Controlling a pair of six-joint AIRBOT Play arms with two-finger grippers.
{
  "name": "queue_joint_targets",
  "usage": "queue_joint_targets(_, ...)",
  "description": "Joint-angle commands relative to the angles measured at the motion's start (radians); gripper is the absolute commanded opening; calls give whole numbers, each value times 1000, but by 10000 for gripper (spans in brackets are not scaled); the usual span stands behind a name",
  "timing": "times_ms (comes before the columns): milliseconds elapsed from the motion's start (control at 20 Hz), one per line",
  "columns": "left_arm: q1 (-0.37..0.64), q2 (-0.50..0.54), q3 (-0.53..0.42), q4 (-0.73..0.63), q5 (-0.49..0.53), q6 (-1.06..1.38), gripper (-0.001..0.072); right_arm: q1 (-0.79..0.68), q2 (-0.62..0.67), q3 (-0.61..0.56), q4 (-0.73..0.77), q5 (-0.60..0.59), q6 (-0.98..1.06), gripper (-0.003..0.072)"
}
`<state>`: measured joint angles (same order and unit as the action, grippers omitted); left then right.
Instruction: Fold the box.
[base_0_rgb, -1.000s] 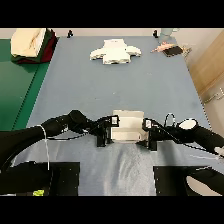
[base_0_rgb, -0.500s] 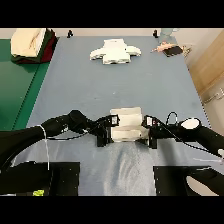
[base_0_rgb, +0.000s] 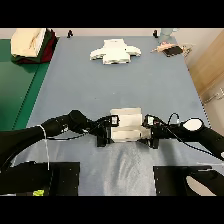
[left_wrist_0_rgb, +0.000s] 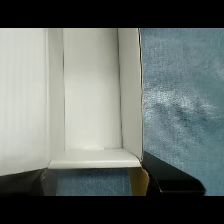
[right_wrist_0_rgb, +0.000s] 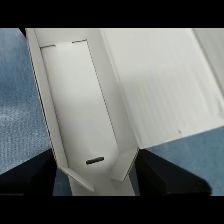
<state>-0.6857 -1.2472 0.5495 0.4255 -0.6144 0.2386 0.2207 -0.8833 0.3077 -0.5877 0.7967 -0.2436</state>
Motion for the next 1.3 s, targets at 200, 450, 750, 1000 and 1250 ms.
queue_joint_targets(200, 0, 0, 0, 0, 3, 0, 536, -1, 118, 0, -154, 17, 233, 718)
queue_joint_targets(450, 0, 0, 0, 0, 3, 0, 535, 0, 224, 0, -183, 26, 375, 717)
queue_joint_targets(750, 0, 0, 0, 0, 3, 0, 536, 0, 314, 1, -174, 116, 518, 717)
queue_joint_targets(1000, 0, 0, 0, 0, 3, 0, 535, 0, 417, 1, -35, 118, 955, 717)
queue_joint_targets(1250, 0, 0, 0, 0, 3, 0, 535, 0, 429, 0, 125, 148, 1515, 717)
